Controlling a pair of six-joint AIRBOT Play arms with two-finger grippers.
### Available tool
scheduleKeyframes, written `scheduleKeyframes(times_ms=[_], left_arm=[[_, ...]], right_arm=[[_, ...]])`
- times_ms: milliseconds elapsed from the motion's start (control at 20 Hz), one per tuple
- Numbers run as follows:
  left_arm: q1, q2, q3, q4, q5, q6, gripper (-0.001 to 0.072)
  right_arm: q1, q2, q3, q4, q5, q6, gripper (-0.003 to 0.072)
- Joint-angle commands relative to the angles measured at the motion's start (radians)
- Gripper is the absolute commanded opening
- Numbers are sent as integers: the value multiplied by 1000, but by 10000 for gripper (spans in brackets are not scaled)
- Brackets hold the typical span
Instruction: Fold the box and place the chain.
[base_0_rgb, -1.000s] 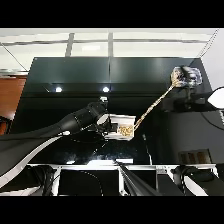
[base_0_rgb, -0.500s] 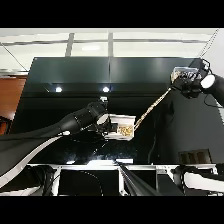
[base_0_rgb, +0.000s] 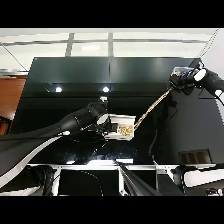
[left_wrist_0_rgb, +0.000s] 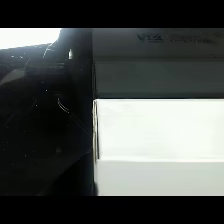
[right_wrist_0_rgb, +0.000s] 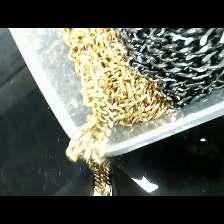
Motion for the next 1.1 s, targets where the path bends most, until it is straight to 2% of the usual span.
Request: scheduleKeyframes(times_ms=[0, 150, 300, 500, 650, 750, 850, 900, 1050], left_arm=[[0, 0, 0, 0, 0, 0, 31], [0, 0, 0, 0, 0, 0, 31], [1, 0, 0, 0, 0, 0, 31], [0, 0, 0, -1, 0, 0, 31], [0, 0, 0, 0, 1, 0, 31], [0, 0, 0, -1, 0, 0, 31], [0, 0, 0, -1, 0, 0, 31], [0, 0, 0, 0, 0, 0, 31], [0, 0, 0, 0, 0, 0, 31]], right_arm=[[-4, 58, 21, 7, 140, -135, 12], [-7, 248, 27, 7, 193, -235, 11], [-6, 445, 86, 15, 345, -333, 11], [-6, 692, 95, 17, 467, -360, 11], [-6, 829, 95, 88, 597, -375, 11], [3, 886, 93, 176, 732, -395, 11], [53, 924, 46, 276, 848, -411, 12], [97, 940, -2, 301, 869, -412, 11], [264, 960, -192, 306, 794, -402, 11]])
